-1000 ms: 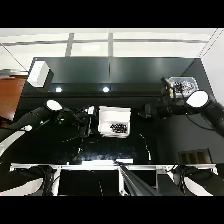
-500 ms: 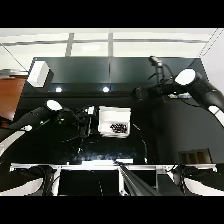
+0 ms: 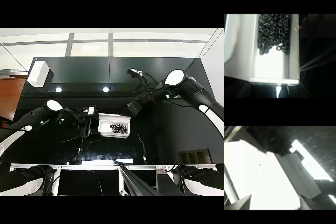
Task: Fold the box and place the chain.
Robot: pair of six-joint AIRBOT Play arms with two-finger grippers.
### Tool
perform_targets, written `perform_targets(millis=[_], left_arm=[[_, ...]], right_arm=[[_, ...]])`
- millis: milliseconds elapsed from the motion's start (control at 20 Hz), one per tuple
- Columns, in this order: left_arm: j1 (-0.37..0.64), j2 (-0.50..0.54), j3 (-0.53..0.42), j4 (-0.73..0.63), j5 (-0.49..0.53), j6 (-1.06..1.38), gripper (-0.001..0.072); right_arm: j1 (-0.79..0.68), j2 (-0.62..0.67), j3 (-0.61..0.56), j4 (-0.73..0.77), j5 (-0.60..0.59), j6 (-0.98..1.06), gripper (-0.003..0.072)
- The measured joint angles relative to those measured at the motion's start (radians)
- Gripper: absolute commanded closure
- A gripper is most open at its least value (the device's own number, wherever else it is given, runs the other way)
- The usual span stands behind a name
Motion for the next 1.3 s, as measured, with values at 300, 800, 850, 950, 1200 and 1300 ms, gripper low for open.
perform_targets(millis=[300, 800, 850, 950, 1200, 1300], left_arm=[[0.0, 0.0, 0.0, 0.0, 0.0, 0.0, 0.0379], [0.0, 0.0, 0.0, 0.001, 0.0, 0.0, 0.0379], [0.0, 0.0, 0.0, 0.001, 0.0, 0.0, 0.038], [0.0, 0.0, 0.0, 0.001, 0.0, 0.0, 0.0379], [0.0, 0.0, 0.0, 0.001, 0.0, 0.0, 0.0379], [0.0, 0.0, 0.0, 0.001, 0.0, 0.0, 0.038]], right_arm=[[0.008, 0.0, 0.01, -0.003, 0.113, -0.059, -0.0006], [0.118, 0.008, 0.055, -0.182, 0.084, -0.032, -0.0007], [0.117, 0.013, 0.083, -0.193, 0.089, -0.007, -0.0007], [0.106, 0.022, 0.153, -0.207, 0.116, 0.04, -0.0007], [0.03, 0.031, 0.2, -0.221, 0.096, 0.1, -0.0007], [0.017, 0.031, 0.143, -0.215, 0.052, 0.108, -0.0007]])
